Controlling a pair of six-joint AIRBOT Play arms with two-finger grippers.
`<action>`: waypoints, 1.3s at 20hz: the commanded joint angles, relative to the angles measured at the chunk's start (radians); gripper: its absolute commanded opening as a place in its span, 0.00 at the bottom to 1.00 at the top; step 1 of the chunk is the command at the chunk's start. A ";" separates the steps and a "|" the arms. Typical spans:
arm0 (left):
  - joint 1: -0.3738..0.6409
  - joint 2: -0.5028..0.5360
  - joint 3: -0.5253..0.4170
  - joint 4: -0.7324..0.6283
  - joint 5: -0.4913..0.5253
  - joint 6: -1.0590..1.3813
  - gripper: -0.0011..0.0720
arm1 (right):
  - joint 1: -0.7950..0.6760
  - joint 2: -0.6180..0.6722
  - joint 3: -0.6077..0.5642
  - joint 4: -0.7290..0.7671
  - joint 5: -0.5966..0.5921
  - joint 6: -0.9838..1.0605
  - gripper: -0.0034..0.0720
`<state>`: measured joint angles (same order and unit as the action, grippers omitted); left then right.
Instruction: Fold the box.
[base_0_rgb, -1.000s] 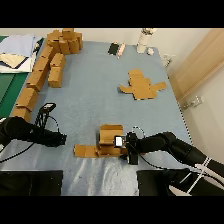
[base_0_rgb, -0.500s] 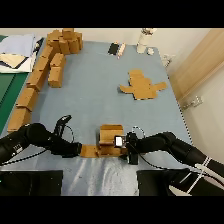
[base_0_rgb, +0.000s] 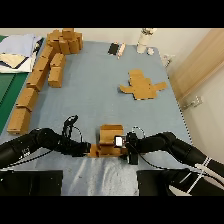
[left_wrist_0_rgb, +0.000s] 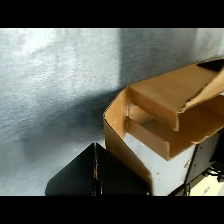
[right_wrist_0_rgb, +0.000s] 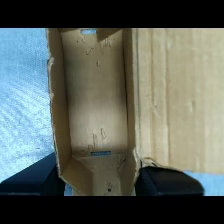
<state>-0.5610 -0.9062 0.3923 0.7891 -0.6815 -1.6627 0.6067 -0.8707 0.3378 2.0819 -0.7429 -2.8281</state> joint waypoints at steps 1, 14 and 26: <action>-0.047 0.020 0.025 -0.031 0.049 -0.003 0.03 | 0.000 -0.001 0.000 0.000 0.000 0.000 0.72; -0.056 -0.029 0.067 -0.053 0.041 -0.003 0.40 | 0.000 -0.001 0.000 0.000 0.000 0.000 0.72; -0.013 -0.029 0.174 0.036 -0.081 -0.020 0.61 | 0.000 -0.001 0.000 0.000 0.000 0.000 0.72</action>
<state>-0.5869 -0.9337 0.5323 0.8120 -0.7273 -1.6802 0.6067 -0.8707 0.3378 2.0819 -0.7429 -2.8281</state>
